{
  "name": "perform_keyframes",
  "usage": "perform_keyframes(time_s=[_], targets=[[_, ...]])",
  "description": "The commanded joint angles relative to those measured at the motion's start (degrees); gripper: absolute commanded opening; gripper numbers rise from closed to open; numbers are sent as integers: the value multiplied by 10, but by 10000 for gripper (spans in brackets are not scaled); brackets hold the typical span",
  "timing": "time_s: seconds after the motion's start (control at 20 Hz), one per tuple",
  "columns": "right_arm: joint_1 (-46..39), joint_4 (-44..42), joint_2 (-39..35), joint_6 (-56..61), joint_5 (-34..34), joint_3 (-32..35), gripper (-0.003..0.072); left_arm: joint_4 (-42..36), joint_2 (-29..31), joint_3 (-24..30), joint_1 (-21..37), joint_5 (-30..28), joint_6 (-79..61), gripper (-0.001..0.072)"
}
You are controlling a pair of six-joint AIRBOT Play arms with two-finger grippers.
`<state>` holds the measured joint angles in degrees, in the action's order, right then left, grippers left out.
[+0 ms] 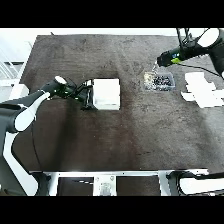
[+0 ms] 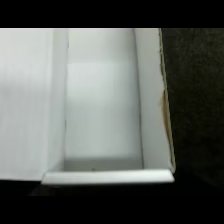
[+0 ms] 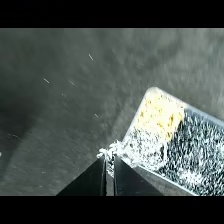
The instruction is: Fold the box and place the chain.
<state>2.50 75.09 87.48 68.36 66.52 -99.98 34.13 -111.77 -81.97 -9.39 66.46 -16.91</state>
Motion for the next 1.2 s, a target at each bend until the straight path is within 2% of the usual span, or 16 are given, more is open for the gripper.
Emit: perform_keyframes(time_s=[0.0, 0.4, 0.8, 1.15], targets=[[20, -2, -50, -11, 0, -1, 13, 0, 0, 0, 0, 0, 0, 488], [96, -10, -100, -16, 0, -4, 13, 0, 0, 0, 0, 0, 0, 488], [179, -10, -106, -16, 0, -42, 12, 0, 0, 0, 0, 0, 0, 488], [219, -10, -106, -26, -5, -42, 12, 0, 0, 0, 0, 0, 0, 488]])
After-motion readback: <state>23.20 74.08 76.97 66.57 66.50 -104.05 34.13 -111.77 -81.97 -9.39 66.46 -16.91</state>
